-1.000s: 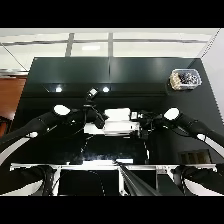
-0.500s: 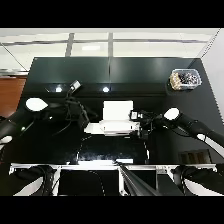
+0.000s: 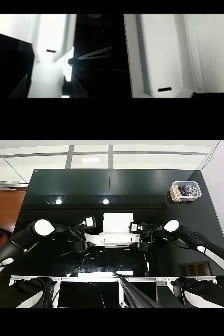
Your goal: Fold the box and place the chain.
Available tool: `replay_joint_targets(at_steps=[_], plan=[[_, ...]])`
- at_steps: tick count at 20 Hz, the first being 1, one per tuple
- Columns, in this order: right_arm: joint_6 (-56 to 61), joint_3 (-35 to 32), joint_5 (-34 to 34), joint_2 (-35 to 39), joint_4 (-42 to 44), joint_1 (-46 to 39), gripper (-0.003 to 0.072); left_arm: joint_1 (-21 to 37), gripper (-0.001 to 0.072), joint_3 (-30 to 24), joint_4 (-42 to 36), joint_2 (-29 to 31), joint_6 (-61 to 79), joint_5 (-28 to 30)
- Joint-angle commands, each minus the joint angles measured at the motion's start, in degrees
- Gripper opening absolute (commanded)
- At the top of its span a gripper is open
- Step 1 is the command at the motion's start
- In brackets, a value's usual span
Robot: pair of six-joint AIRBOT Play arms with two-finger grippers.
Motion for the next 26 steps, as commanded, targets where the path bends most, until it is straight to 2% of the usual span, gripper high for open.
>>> replay_joint_targets(at_steps=[1,6,12,14,15,19,20,21,26], plan=[[0.0,0.0,0.0,0.0,0.0,0.1,0.0468,-2.5,0.0616,-0.2,2.5,-3.6,1.9,7.8],[0.0,0.0,0.0,0.0,0.0,0.1,0.0468,-2.5,0.0616,-0.2,-4.3,-6.4,2.2,7.2],[0.0,0.0,0.0,0.0,0.0,0.1,0.0468,-6.3,0.0606,-0.2,-4.6,-6.6,3.3,7.9],[0.0,0.0,0.0,0.0,0.0,0.1,0.0468,-7.3,0.0384,-0.2,-4.6,-6.6,3.3,8.9],[0.0,0.0,0.0,0.0,0.0,0.1,0.0468,-7.9,0.033,-0.2,-4.5,-6.6,3.3,9.6],[0.0,0.0,0.0,0.0,0.0,0.1,0.0468,-8.7,0.0329,-0.2,-4.5,-6.6,3.3,12.3],[0.0,0.0,0.0,0.0,0.0,0.1,0.0468,-8.7,0.029,-0.2,-4.8,-6.6,3.2,12.2],[0.0,0.0,0.0,0.0,0.0,0.1,0.0468,-8.7,0.0219,-0.2,-5.4,-6.7,3.2,12.2],[0.0,0.0,0.0,0.0,0.0,0.1,0.0468,-8.7,0.022,-0.2,-16.2,-9.0,3.3,12.3]])
